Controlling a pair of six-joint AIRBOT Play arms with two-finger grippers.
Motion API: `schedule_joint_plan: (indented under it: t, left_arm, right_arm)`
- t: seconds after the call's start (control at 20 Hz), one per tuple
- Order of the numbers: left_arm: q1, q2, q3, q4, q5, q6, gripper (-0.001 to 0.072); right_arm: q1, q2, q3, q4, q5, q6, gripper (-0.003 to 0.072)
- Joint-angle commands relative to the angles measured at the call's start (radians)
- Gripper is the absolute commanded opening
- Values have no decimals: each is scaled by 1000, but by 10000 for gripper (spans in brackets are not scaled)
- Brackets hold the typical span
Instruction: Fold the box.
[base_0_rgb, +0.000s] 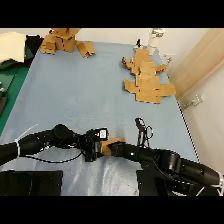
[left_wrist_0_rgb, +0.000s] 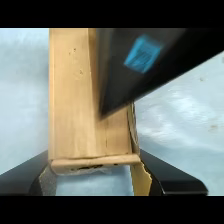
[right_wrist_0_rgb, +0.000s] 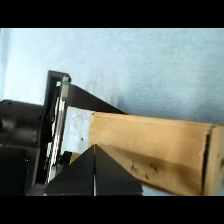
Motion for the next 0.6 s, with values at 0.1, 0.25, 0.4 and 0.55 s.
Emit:
schedule_joint_plan:
  t: [0.1,0.25,0.4,0.55]
  left_arm:
    - [0,1,0,-1,-5,0,607]
    - [0,1,0,-1,-5,0,607]
    - [0,1,0,-1,-5,0,606]
    - [0,1,0,-1,-5,0,606]
  right_arm:
    - [-10,158,67,-220,-629,-3,2]
    - [-10,186,67,-220,-747,-11,2]
    - [-10,184,68,-203,-756,-11,2]
    - [-10,184,67,-188,-756,-10,3]
